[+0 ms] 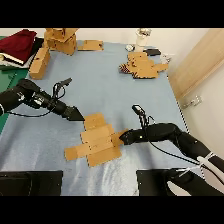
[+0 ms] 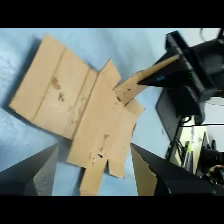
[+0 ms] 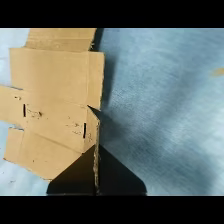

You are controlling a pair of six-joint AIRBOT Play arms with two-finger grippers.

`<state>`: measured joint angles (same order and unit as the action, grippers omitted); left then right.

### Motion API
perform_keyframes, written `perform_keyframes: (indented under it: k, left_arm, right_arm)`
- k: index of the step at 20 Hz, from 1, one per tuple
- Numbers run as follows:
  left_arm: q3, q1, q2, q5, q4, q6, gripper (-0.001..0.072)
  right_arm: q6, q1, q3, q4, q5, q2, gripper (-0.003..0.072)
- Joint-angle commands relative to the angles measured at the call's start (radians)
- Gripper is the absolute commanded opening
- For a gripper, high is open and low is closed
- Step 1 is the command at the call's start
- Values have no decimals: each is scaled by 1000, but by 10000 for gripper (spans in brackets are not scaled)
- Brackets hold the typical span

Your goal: Fold the box.

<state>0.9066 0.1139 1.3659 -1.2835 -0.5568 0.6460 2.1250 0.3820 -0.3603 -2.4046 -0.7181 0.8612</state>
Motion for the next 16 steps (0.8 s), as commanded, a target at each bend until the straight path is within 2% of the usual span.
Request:
perform_keyframes:
  k: [1,4,8,15,16]
  left_arm:
    - [-24,3,0,54,-117,64,718]
    - [-53,3,1,57,-146,87,718]
    - [-95,4,18,103,-114,71,718]
    - [-95,11,204,94,256,-167,716]
    - [-95,11,225,76,306,-207,652]
  right_arm:
    - [-24,87,37,21,155,-21,2]
    - [-51,148,69,22,271,-21,2]
    - [-75,175,74,22,296,-21,2]
    - [-76,175,74,22,292,-21,2]
    - [-76,175,74,22,292,-21,2]
